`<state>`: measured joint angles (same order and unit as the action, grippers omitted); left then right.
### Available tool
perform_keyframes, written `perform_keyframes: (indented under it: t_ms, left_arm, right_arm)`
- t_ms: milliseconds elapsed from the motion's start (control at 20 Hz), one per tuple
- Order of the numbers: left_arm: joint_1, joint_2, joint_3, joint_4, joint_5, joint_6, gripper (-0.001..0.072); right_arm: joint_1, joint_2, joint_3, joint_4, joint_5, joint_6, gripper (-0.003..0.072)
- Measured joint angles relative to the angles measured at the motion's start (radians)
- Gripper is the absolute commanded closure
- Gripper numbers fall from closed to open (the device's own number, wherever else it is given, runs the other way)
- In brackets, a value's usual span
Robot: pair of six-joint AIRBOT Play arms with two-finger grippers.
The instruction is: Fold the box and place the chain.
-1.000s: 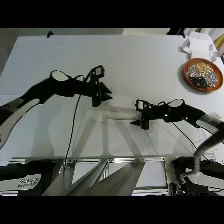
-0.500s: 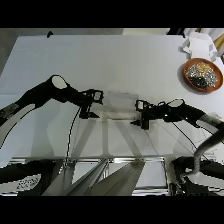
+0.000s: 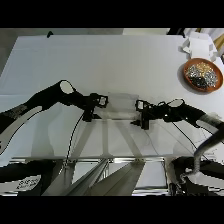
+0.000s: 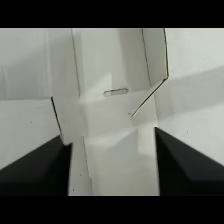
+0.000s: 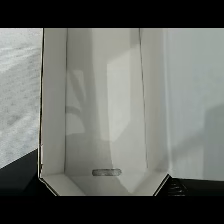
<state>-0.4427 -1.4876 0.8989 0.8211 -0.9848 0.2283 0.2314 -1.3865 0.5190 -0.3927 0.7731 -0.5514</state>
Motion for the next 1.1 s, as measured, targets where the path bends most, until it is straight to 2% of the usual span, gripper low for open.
perform_keyframes:
  t_ms: [150,400,550,600,650,700,1100]
  left_arm:
    - [-0.021,0.000,0.000,-0.002,0.000,-0.005,0.0397]
    - [-0.035,0.000,0.000,-0.007,-0.009,-0.011,0.0398]
    - [-0.042,-0.001,0.000,-0.024,0.023,-0.011,0.0398]
    - [-0.044,-0.001,0.000,-0.029,0.037,-0.012,0.0422]
    - [-0.048,-0.001,0.000,-0.032,0.050,-0.012,0.0525]
    - [-0.053,-0.001,0.000,-0.035,0.068,-0.012,0.0574]
    - [-0.111,-0.028,0.000,-0.076,0.113,-0.007,0.0573]
  right_arm:
    - [0.000,0.000,0.000,0.000,0.000,0.000,0.0285]
    - [0.000,0.000,0.000,0.000,0.000,0.000,0.0285]
    - [0.000,0.000,0.000,0.001,0.000,0.001,0.0285]
    - [0.000,0.000,0.000,0.001,0.000,0.001,0.0285]
    - [0.000,0.000,0.000,0.001,0.000,0.001,0.0285]
    - [0.000,0.000,0.000,0.001,0.000,0.001,0.0285]
    - [0.000,0.000,0.000,0.000,0.000,0.000,0.0285]
